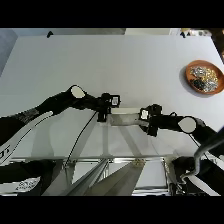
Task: Fold the box and place the chain.
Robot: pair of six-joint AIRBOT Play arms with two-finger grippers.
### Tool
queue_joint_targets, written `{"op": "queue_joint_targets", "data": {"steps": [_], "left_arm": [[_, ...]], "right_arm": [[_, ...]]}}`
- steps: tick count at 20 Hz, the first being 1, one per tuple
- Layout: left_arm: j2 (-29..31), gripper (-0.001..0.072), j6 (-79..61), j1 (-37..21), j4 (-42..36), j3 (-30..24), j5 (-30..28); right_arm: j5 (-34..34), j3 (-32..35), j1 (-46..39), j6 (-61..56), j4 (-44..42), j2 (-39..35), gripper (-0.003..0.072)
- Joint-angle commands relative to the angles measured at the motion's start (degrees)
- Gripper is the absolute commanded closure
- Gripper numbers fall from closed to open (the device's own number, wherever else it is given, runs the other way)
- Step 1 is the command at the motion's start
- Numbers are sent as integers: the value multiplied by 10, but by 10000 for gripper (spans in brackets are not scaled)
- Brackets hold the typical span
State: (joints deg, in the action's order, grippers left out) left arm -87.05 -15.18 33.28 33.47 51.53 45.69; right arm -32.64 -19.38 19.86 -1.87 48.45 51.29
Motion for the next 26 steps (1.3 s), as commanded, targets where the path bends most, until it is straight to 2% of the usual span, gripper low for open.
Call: {"op": "queue_joint_targets", "data": {"steps": [1,8,10,13,18,22,26], "left_arm": [[0,699,0,0,0,0,0],[0,699,0,0,0,0,0],[0,699,0,0,0,0,0],[0,699,0,0,0,0,0],[0,699,0,0,0,0,0],[0,699,0,0,0,0,0],[0,699,0,0,0,0,0]], "right_arm": [[-30,-2,-46,85,-53,24,-2],[-96,-68,-61,86,-78,99,-2],[-104,-68,-61,83,-42,102,-2],[-96,-63,-61,34,43,85,-2],[-82,-2,-51,19,53,31,-2],[-55,22,28,4,51,-17,-2],[-12,22,72,-55,51,-22,-5]]}}
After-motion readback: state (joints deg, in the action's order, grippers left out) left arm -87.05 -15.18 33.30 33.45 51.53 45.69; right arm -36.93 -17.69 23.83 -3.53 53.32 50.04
